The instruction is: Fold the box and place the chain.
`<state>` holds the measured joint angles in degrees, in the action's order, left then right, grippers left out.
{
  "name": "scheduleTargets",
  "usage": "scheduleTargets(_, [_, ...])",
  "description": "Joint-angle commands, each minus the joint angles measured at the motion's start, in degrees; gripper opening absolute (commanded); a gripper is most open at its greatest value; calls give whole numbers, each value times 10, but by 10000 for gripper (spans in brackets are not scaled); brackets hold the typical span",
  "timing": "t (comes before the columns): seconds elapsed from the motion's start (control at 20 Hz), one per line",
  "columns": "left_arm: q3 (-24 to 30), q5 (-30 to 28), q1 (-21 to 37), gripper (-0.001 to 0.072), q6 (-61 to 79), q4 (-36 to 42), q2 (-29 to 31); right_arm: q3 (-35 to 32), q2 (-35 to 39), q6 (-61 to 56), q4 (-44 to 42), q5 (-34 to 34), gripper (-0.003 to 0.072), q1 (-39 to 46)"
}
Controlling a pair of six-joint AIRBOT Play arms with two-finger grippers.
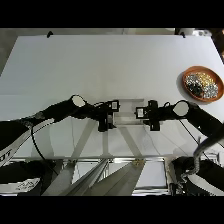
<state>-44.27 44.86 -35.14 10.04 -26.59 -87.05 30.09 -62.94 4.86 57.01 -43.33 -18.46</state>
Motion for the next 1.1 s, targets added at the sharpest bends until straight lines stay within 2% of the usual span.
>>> scheduleTargets(0.0, [0, 0, 0, 396, 0, 0, 0, 0, 0, -6, -2, -28, 318, -2])
scheduleTargets(0.25, [0, -1, 0, 396, 0, 0, 0, 0, 0, -6, -3, -41, 295, -21])
scheduleTargets(0.7, [0, 0, 0, 396, 0, 0, 0, 0, 0, -6, -38, 6, 289, -29])
scheduleTargets(0.75, [0, -1, 0, 396, 0, 0, 0, 0, 0, -5, -51, 8, 247, -30])
scheduleTargets(0.8, [0, 0, 0, 396, 0, 0, 0, 0, 0, -5, -59, 6, 173, -34])
scheduleTargets(1.05, [0, 0, 0, 396, 0, 0, 0, 0, 0, -5, -65, -5, 148, -45])
